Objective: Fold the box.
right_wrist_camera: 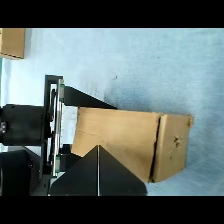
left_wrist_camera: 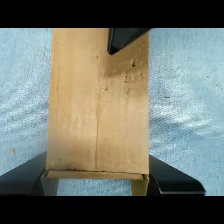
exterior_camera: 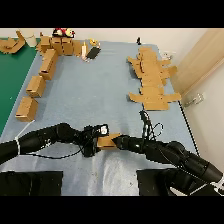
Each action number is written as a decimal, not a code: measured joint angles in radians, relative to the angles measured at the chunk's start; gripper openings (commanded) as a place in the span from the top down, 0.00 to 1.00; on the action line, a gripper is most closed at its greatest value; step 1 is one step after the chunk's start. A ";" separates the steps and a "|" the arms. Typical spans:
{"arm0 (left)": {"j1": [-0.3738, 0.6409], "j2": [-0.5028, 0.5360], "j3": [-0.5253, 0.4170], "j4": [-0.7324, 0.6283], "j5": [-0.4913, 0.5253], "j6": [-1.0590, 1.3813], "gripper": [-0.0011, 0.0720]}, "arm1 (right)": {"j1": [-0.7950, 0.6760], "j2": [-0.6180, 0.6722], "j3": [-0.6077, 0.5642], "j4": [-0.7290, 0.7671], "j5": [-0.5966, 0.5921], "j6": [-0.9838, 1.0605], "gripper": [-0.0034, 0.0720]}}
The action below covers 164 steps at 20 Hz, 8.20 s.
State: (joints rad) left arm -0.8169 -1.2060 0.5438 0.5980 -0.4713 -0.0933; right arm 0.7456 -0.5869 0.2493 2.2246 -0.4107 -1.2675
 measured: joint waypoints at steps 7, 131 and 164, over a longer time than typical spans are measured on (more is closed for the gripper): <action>0.000 0.000 0.000 0.000 0.000 0.000 0.37 | -0.007 0.000 -0.015 -0.005 -0.042 0.003 0.96; 0.856 -0.721 1.095 0.183 -0.152 -0.824 0.44 | -0.434 -0.504 0.468 -0.516 -0.644 0.167 0.95; 0.882 -0.773 1.227 0.308 -0.526 -0.925 0.04 | -0.434 -0.504 0.468 -0.515 -0.639 0.167 0.95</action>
State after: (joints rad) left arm 0.0654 -1.9789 1.7710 0.9058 -0.9977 -1.0187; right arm 0.3115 -1.0908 0.7170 1.7096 -1.0496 -1.1007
